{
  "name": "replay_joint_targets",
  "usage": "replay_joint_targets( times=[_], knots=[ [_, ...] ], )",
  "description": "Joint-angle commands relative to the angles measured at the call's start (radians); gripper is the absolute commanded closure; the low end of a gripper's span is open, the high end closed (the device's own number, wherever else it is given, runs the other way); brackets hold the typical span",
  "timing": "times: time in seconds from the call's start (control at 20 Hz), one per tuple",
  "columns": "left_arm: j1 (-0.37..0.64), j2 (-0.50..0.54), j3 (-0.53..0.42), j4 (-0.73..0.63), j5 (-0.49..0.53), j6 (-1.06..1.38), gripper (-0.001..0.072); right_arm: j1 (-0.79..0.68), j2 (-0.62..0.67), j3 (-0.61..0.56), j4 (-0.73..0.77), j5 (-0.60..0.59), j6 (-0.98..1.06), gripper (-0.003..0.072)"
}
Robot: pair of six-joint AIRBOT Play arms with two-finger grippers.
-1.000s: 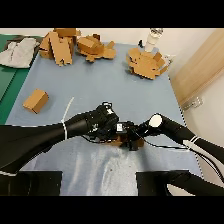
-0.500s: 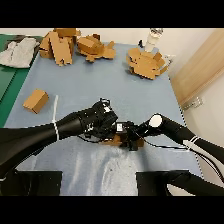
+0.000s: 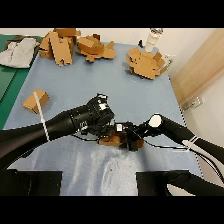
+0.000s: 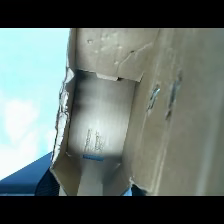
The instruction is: Fold the box.
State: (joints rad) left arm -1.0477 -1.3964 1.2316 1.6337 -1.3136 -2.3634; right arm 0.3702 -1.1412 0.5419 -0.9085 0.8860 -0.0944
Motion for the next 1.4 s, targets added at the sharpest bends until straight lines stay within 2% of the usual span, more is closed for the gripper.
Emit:
replay_joint_targets(
  times=[0.0,0.15,0.3,0.65,0.9,0.95,1.25,1.35],
  knots=[
    [0.002,0.006,0.001,-0.005,0.025,0.012,0.0276,-0.001,0.001,0.001,0.0,-0.003,0.001,0.0153],
    [0.002,0.006,-0.003,-0.047,0.06,0.023,0.0276,-0.001,0.001,0.001,0.0,-0.003,0.001,0.0153],
    [0.002,-0.002,-0.007,-0.116,0.139,0.056,0.0276,-0.001,0.001,0.001,0.0,-0.003,0.001,0.0153],
    [0.002,-0.109,-0.006,-0.17,0.169,0.063,0.0276,-0.001,0.001,0.001,0.0,-0.003,0.001,0.0153],
    [0.002,-0.126,-0.007,-0.177,0.224,0.063,0.028,-0.001,0.001,0.001,0.0,-0.003,0.001,0.0153],
    [0.002,-0.128,-0.007,-0.177,0.234,0.062,0.0305,-0.001,0.001,0.001,0.0,-0.003,0.001,0.0153],
    [0.002,-0.187,-0.006,-0.198,0.238,0.06,0.0309,-0.001,0.001,0.001,0.0,-0.003,0.001,0.0153],
    [0.002,-0.187,-0.006,-0.197,0.239,0.06,0.0659,-0.001,0.001,0.001,0.0,-0.003,0.001,0.0153]
  ],
)
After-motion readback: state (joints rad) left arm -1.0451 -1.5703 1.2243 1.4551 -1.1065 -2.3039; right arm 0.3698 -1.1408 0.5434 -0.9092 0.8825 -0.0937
